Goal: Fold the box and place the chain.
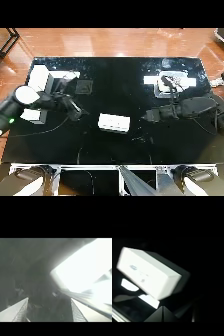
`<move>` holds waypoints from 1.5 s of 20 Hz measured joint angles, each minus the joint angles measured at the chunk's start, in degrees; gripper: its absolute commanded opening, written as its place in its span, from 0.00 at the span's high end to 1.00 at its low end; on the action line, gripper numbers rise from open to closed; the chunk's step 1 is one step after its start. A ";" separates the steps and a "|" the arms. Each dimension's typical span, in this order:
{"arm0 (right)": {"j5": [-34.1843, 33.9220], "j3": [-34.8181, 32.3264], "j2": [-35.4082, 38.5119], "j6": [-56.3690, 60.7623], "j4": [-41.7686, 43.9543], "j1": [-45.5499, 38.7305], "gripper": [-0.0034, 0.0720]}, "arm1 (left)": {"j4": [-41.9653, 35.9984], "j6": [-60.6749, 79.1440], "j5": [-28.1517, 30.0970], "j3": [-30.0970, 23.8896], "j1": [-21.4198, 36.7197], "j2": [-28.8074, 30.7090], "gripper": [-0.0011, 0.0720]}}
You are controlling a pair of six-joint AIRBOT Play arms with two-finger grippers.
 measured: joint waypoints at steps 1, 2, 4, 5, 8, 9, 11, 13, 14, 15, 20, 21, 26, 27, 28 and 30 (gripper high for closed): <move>-0.50 -0.87 0.70 0.55 -1.42 -1.14 0.92 | -0.76 5.75 0.61 1.16 -2.08 -1.90 0.11; -0.74 -1.66 1.18 0.87 -2.62 -1.92 0.92 | -1.49 11.23 1.25 2.12 -4.22 -3.58 0.11; -0.90 -3.08 1.79 1.31 -4.42 -2.97 0.92 | -2.43 22.16 2.29 3.50 -8.63 -6.93 0.11; -0.87 -3.63 1.97 1.38 -5.18 -3.32 0.92 | -2.84 26.93 2.91 3.98 -10.73 -8.46 0.11; 0.09 -4.50 2.27 1.75 -6.25 -3.80 0.92 | -3.72 35.06 4.87 4.66 -15.02 -11.76 0.11; 0.66 -4.63 2.29 1.77 -6.49 -3.91 0.92 | -4.35 36.46 5.29 4.81 -15.74 -12.35 0.11; 1.03 -4.83 2.38 1.81 -6.71 -3.98 0.92 | -5.64 38.45 5.99 4.94 -16.68 -13.16 0.11; 1.64 -4.92 2.38 1.92 -6.86 -4.04 0.92 | -6.32 39.60 6.10 5.03 -17.22 -13.66 0.11; 1.79 -4.94 2.38 1.95 -6.91 -4.11 0.92 | -6.62 39.93 6.29 5.05 -17.35 -13.90 0.11; 2.08 -4.94 2.38 1.92 -6.95 -4.11 0.92 | -6.82 40.09 6.27 5.05 -17.46 -14.23 0.11; 2.38 -4.98 2.38 1.92 -7.06 -4.11 0.92 | -7.67 40.13 6.38 5.05 -17.70 -15.30 0.11; 2.43 -4.98 2.38 1.92 -7.06 -4.11 0.92 | -7.74 40.11 6.49 5.07 -17.70 -15.41 0.11; 2.78 -4.98 2.38 1.92 -7.06 -4.11 0.92 | -8.17 40.06 7.15 5.07 -17.70 -15.78 0.12; 2.80 -4.98 2.40 1.92 -7.06 -4.11 0.93 | -8.20 40.06 7.37 5.07 -17.70 -15.80 0.12; 2.97 -4.98 2.38 1.92 -7.06 -4.11 0.93 | -8.33 40.04 7.45 5.07 -17.70 -15.85 0.12; 3.02 -4.98 2.40 1.92 -7.06 -4.11 0.92 | -8.35 40.04 7.58 5.07 -17.70 -16.06 0.12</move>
